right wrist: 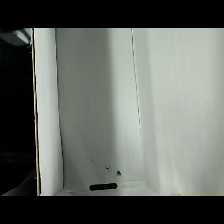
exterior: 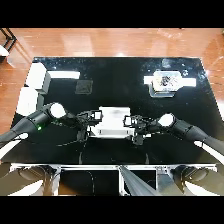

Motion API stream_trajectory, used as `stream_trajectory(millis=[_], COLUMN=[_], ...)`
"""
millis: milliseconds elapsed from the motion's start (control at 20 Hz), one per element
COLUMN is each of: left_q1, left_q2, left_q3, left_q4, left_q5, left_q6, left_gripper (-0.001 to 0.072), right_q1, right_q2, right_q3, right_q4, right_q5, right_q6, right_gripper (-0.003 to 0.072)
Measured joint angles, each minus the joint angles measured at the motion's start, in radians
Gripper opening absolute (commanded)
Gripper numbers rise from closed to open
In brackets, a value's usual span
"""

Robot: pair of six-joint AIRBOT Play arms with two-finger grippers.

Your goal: Fold the box and place the chain.

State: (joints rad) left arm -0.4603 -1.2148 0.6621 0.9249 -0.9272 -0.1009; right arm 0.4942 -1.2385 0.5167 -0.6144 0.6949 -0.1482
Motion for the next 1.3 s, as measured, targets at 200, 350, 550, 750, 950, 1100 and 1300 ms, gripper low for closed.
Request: stream_trajectory(millis=[200, 350, 550, 750, 950, 1100, 1300], left_q1=[-0.001, -0.010, -0.039, -0.056, -0.060, -0.061, -0.061], left_q2=[-0.005, -0.006, -0.006, -0.006, -0.006, -0.007, -0.007], left_q3=[0.000, 0.000, 0.000, 0.000, 0.000, 0.000, 0.000], left_q4=[-0.005, -0.013, -0.014, -0.017, -0.022, -0.049, -0.076], left_q5=[0.003, 0.030, 0.068, 0.083, 0.090, 0.093, 0.095], left_q6=[0.000, 0.000, 0.000, 0.000, 0.000, 0.001, 0.001], left_gripper=[0.0411, 0.0402, 0.0311, 0.0311, 0.0312, 0.0311, 0.0311], right_q1=[0.000, 0.000, 0.000, 0.000, 0.000, 0.000, 0.000], right_q2=[0.000, 0.000, 0.000, 0.000, 0.000, 0.000, 0.000], right_q3=[0.000, 0.000, 0.000, 0.000, 0.000, 0.000, 0.000], right_q4=[0.000, 0.000, 0.000, 0.000, 0.000, 0.000, 0.000], right_q5=[0.000, 0.000, 0.000, 0.000, 0.000, 0.000, 0.001], right_q6=[0.000, 0.000, 0.000, 0.000, 0.000, 0.000, 0.000], right_gripper=[0.0306, 0.0306, 0.0306, 0.0306, 0.0306, 0.0306, 0.0306])
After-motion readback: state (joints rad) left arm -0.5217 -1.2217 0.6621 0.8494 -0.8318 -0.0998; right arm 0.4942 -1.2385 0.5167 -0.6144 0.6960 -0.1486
